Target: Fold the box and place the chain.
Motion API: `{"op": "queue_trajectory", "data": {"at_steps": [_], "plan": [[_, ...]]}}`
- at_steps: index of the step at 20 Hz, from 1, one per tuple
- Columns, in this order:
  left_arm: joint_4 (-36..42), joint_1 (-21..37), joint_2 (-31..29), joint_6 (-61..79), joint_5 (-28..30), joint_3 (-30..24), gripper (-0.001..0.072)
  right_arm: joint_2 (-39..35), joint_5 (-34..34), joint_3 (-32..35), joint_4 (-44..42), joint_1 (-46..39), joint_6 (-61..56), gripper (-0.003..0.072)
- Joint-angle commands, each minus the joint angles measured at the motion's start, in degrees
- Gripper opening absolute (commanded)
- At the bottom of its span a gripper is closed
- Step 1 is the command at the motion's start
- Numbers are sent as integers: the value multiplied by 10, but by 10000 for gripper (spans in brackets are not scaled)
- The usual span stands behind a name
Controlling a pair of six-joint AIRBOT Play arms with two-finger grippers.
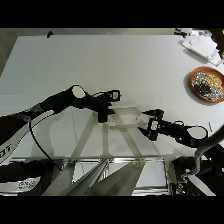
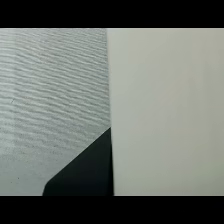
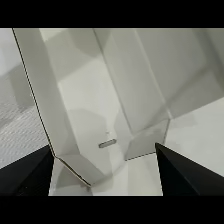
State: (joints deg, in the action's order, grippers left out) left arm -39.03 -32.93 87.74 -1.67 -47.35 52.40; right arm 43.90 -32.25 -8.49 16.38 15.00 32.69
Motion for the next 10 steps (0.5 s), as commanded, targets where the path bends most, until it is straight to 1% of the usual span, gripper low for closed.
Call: {"op": "queue_trajectory", "data": {"at_steps": [1, 4, 10], "plan": [[0, 0, 0, 1, 0, 0, 13, 33, -52, -28, -5, -34, 51, 670], [0, 0, 0, 1, 0, 0, 13, 72, -59, -51, -5, -35, 80, 670], [0, 0, 0, 1, 0, 0, 13, 84, -61, -55, -32, -55, 87, 671]]}}
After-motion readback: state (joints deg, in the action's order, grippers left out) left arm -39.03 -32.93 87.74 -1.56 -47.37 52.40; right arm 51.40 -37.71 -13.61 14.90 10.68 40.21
